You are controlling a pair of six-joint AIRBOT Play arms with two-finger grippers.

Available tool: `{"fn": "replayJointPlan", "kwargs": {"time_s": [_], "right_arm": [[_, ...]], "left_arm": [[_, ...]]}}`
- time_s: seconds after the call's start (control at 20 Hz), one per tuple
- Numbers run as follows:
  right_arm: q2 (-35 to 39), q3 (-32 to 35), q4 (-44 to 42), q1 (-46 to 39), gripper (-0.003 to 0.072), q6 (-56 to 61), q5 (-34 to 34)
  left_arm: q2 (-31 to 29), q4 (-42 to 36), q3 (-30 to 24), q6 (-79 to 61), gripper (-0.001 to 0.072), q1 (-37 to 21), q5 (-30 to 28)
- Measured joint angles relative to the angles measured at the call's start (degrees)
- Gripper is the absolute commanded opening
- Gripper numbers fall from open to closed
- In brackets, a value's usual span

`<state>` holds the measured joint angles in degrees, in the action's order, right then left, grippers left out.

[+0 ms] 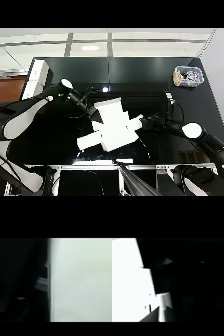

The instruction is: Fold the box and place the chain.

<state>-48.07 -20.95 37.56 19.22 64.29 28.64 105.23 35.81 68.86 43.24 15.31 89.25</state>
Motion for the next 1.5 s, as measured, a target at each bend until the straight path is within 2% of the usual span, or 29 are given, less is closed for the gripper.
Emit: {"fn": "replayJointPlan", "kwargs": {"time_s": [0.1, 0.25, 0.4, 0.5, 0.65, 0.75, 0.9, 1.05, 1.3, 1.5], "right_arm": [[0.0, -1.4, 1.9, -0.1, 0.0705, -0.2, 2.2], [0.1, -7.4, 10.2, -1.1, 0.0705, -0.6, 9.7], [0.1, -14.2, 20.2, -1.8, 0.0705, -3.0, 17.4], [0.2, -17.5, 24.5, -2.0, 0.0705, -4.4, 19.3], [0.1, -19.4, 25.7, -1.7, 0.0705, -5.9, 19.5], [0.0, -19.1, 25.8, -0.7, 0.0705, -9.4, 19.1], [-0.4, -17.1, 25.9, 1.3, 0.0704, -18.2, 19.1], [-1.2, -14.1, 25.6, 3.7, 0.0705, -28.8, 19.0], [-4.6, -10.6, 25.0, 8.5, 0.0705, -44.1, 19.0], [-9.5, -9.9, 22.8, 13.4, 0.0704, -51.6, 17.1]], "left_arm": [[0.3, 0.6, 1.4, -0.4, 0.0021, 0.2, 0.6], [-1.0, 2.1, 2.3, -0.9, 0.0019, 0.4, 0.9], [-6.4, 4.0, -0.1, -2.6, 0.0019, 1.0, -0.5], [-12.7, 4.2, -5.1, -7.2, 0.0025, 1.8, -5.7], [-21.9, 3.2, -14.0, -22.9, 0.0025, 4.1, -17.7], [-24.5, 3.1, -17.2, -31.7, 0.0025, 5.4, -24.2], [-24.7, 4.1, -18.7, -39.1, 0.0025, 7.1, -31.9], [-22.5, 5.7, -17.4, -42.1, 0.0025, 8.1, -34.7], [-20.0, 6.9, -14.8, -43.8, 0.0025, 8.8, -34.2], [-19.4, 7.1, -14.3, -44.2, 0.0025, 8.9, -32.8]]}}
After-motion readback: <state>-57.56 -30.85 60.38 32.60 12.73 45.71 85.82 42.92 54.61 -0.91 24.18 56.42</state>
